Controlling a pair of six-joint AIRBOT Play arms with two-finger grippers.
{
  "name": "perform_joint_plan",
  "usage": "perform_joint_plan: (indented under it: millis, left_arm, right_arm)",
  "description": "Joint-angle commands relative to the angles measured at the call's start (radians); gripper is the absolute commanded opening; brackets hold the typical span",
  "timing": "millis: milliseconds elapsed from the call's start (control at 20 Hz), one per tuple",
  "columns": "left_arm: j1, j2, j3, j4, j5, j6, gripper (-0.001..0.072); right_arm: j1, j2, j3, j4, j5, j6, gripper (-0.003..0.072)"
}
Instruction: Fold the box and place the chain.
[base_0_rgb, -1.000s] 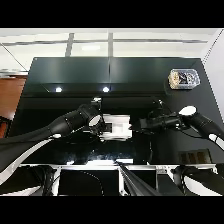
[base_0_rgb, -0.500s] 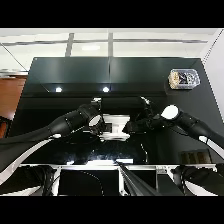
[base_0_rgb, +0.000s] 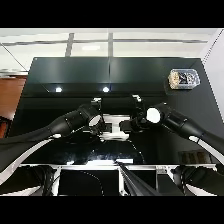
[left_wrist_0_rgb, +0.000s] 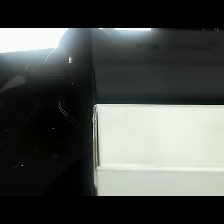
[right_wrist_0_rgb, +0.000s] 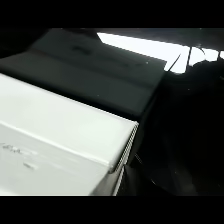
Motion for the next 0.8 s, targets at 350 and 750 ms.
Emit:
perform_joint_plan:
  millis: [350,750]
  left_arm:
    - [0.001,0.001,0.001,0.000,0.000,0.000,0.0031]
    - [0.001,0.001,0.001,0.000,0.000,0.000,0.0031]
  right_arm:
    - [0.117,-0.140,0.163,-0.256,0.166,0.362,0.0236]
    - [0.117,-0.171,0.165,-0.256,0.181,0.406,0.0179]
